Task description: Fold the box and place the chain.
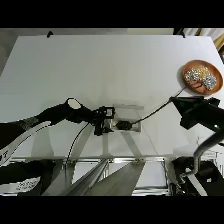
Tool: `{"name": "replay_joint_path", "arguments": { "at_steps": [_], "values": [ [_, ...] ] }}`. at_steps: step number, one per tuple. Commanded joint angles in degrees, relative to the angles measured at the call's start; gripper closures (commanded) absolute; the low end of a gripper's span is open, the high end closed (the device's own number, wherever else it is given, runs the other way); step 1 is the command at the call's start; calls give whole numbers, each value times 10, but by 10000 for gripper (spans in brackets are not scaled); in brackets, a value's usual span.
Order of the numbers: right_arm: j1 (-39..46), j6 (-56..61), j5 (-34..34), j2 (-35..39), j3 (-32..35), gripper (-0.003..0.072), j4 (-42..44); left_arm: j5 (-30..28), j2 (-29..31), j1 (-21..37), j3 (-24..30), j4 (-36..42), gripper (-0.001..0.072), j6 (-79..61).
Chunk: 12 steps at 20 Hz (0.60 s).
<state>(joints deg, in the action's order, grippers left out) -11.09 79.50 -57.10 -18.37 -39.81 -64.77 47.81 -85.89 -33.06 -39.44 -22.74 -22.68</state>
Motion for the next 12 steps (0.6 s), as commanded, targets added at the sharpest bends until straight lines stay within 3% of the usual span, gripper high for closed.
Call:
{"name": "replay_joint_path", "arguments": {
  "at_steps": [1,5,12],
  "values": [
    [0,-99,-17,21,0,673,140,0,0,0,0,0,679,0],
    [0,-156,17,21,0,673,242,0,0,0,0,0,679,0],
    [0,-173,16,20,0,673,320,0,0,0,0,0,679,0]
  ]
}}
